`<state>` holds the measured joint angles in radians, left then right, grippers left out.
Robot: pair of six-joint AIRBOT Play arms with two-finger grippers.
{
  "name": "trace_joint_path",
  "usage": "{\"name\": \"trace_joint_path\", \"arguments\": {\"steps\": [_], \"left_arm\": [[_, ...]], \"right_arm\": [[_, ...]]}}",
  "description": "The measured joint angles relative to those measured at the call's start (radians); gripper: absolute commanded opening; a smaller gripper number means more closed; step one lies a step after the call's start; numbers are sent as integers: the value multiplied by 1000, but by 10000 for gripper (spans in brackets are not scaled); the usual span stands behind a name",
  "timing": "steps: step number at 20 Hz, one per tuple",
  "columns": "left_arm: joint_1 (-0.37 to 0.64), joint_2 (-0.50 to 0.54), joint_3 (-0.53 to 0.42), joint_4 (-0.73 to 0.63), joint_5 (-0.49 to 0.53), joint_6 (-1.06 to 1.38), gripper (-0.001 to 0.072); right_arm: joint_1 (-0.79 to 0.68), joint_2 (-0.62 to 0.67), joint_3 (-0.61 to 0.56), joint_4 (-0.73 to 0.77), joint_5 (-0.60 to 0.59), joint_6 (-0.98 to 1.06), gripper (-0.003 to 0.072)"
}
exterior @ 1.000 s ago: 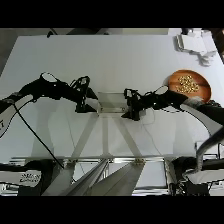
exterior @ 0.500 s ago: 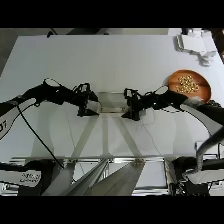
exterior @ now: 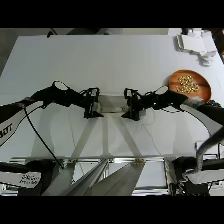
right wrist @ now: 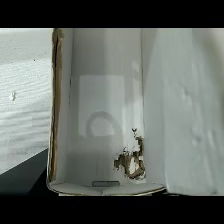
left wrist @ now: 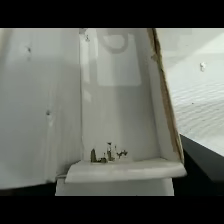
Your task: Fold the box and place the chain.
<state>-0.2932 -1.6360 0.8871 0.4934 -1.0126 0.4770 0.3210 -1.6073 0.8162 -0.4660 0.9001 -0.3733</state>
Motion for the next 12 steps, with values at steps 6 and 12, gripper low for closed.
{"name": "trace_joint_path", "arguments": {"steps": [6, 12], "left_arm": [[-12, 0, 0, 14, 38, -30, 278], [-14, 0, 0, 17, 43, -37, 278]], "right_arm": [[0, 0, 0, 2, -6, 0, 449], [-1, 0, 0, 0, -3, -2, 449]]}}
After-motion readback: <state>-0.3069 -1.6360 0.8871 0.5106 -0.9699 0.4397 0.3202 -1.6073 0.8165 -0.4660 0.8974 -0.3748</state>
